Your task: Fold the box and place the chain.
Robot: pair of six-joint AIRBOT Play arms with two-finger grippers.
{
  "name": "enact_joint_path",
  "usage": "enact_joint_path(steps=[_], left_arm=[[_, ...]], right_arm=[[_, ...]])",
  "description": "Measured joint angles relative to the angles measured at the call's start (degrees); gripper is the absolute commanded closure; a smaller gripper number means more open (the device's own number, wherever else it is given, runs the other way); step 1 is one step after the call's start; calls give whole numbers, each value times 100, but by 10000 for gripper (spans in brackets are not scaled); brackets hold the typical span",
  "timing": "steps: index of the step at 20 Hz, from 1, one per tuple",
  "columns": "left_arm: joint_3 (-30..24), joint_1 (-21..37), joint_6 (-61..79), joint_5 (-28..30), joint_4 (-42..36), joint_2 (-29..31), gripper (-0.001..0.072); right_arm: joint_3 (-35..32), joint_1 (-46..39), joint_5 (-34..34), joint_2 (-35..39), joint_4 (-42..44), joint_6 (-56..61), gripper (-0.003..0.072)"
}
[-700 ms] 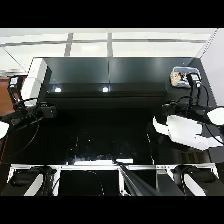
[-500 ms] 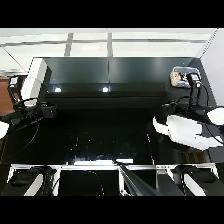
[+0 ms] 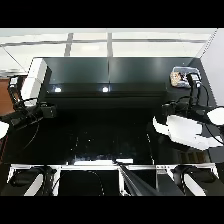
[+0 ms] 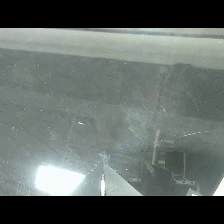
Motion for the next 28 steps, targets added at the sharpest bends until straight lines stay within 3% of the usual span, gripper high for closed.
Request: enact_joint_path(steps=[5, 6, 7, 8, 9, 10, 11, 14, 17, 21, 24, 27, 28], left_arm=[[-9, 0, 7, 289, 0, 0, 683], [-9, 0, 15, 448, -9, 0, 683], [-11, 0, 15, 603, -28, -2, 682], [-13, 0, 15, 732, -59, -7, 678], [-13, 0, 15, 874, -101, -15, 545], [-13, 0, 15, 973, -129, -20, 209], [-13, 0, 9, 1058, -157, -28, 4], [-13, 2, -76, 1082, -195, -48, 1], [-13, 2, -131, 780, -219, -57, 1], [-13, 2, -144, 304, -227, -57, 1], [-15, 2, -155, 109, -229, -57, 1], [-15, 2, -155, 55, -232, -68, 1], [-15, 2, -155, 28, -229, -76, 1]], right_arm=[[-2, 0, -297, -2, 39, -2, 663], [-2, 0, -492, -2, 98, 0, 412], [-2, 0, -728, -4, 166, 0, -18], [-2, -9, -975, -7, 208, 7, -17], [0, -37, -1174, -7, 236, 9, -17], [17, -125, -1292, -11, 247, 44, -16], [48, -284, -1338, -13, 157, 160, -15], [221, -1346, -999, -57, -704, 960, -14], [424, -3189, -144, -258, -1705, 1558, -15], [623, -5582, 1231, -828, -1904, 1499, -15], [811, -6382, 1971, -1370, -1764, 1032, -14], [968, -6658, 2634, -1923, -1591, 216, -13], [992, -6697, 2822, -2068, -1440, -122, 53]])
